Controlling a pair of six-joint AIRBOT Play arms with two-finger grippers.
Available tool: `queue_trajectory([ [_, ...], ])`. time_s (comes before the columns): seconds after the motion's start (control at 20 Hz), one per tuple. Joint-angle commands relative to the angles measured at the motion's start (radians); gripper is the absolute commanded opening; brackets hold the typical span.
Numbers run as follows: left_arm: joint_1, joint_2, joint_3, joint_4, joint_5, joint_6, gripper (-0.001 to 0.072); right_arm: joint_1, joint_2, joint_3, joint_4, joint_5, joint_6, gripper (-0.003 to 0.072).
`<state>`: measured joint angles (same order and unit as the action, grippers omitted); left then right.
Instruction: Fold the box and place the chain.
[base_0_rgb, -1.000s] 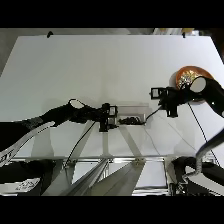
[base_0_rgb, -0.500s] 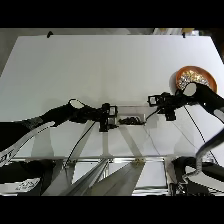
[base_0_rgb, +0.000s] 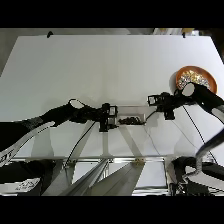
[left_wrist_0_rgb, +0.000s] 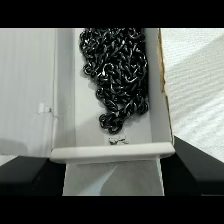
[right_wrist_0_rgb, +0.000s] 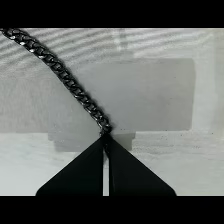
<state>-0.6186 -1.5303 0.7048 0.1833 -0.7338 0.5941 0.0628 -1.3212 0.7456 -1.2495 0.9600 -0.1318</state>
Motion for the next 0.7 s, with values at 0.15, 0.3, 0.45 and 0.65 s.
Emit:
queue_trajectory([
  [0.15, 0.0, 0.0, 0.0, 0.0, 0.0, 0.0, 0.0068, 0.0, 0.082, -0.001, -0.02, 0.061, 0.058, 0.002],
  [0.3, 0.0, 0.0, 0.0, 0.0, 0.0, 0.0, 0.0068, 0.0, 0.226, -0.001, -0.01, 0.123, 0.132, 0.002],
  [0.45, 0.0, 0.0, 0.0, 0.0, 0.0, 0.0, 0.0068, 0.0, 0.354, -0.001, 0.04, 0.189, 0.18, 0.002],
  [0.65, 0.0, 0.0, 0.0, 0.0, 0.0, 0.0, 0.0068, 0.0, 0.385, -0.01, 0.043, 0.176, 0.18, 0.012],
])
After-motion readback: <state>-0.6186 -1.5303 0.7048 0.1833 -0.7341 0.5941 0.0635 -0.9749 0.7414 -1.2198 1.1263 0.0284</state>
